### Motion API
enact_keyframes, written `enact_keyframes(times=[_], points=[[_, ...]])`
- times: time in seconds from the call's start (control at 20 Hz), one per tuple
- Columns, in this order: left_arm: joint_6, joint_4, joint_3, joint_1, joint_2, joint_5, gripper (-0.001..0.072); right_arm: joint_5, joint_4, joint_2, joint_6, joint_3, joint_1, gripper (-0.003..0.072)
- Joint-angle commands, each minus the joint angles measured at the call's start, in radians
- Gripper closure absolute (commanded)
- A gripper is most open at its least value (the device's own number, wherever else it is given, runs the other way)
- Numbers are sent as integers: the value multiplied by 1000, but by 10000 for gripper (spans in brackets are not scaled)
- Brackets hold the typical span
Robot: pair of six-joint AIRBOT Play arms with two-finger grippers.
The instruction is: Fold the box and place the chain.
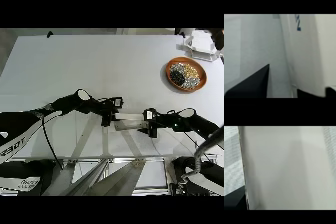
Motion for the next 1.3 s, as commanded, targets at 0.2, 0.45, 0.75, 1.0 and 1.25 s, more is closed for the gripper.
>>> enact_keyframes(times=[0.2, 0.45, 0.75, 1.0, 1.25], points=[[-114, 76, 1, 27, 120, -4, 288, -6, 6, 1, 4, 0, -1, 366], [-410, 339, 1, 124, 253, -63, 287, -6, 6, 2, 4, 0, -1, 366], [-543, 367, 1, 190, 431, -342, 270, -6, 6, 2, 4, 0, -1, 366], [-611, 264, 0, 31, 443, -448, 702, -6, 6, 2, 4, 0, -1, 366], [-650, 189, 0, -198, 351, -105, 705, -6, 6, 2, 4, 0, -1, 366]])
